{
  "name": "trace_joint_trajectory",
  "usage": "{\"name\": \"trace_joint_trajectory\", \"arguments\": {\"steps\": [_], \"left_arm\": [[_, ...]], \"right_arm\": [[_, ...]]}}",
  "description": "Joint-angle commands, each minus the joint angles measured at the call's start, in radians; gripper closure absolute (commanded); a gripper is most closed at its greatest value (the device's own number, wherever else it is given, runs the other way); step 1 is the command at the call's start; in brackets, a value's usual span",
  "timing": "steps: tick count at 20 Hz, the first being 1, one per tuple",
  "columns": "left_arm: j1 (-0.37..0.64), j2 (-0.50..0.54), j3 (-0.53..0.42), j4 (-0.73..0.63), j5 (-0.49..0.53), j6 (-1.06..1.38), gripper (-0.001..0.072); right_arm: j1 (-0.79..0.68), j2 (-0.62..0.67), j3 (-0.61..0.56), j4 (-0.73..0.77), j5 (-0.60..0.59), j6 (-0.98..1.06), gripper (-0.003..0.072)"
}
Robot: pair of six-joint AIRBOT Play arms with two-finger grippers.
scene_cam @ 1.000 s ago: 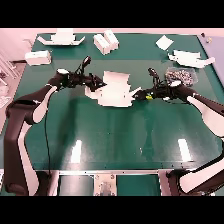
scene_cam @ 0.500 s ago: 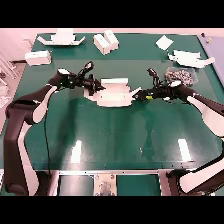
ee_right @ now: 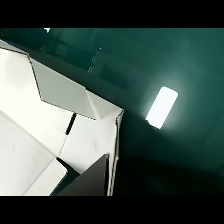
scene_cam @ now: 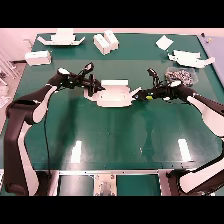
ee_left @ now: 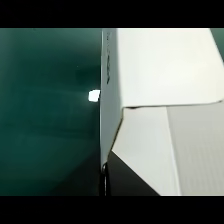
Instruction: Fold the box and place the chain.
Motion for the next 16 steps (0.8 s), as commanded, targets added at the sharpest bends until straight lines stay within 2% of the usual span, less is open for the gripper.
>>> {"name": "trace_joint_trajectory", "arguments": {"steps": [1, 15, 16], "left_arm": [[0.000, -0.009, -0.001, 0.014, -0.003, 0.021, 0.0682], [0.000, -0.009, -0.001, 0.014, 0.004, 0.050, 0.0682], [0.000, -0.009, -0.001, 0.011, 0.003, 0.050, 0.0682]], "right_arm": [[0.001, 0.001, 0.000, 0.001, 0.005, 0.011, 0.0679], [0.000, 0.001, 0.000, 0.001, 0.019, 0.039, 0.0678], [0.000, 0.001, 0.000, 0.001, 0.019, 0.032, 0.0653]]}}
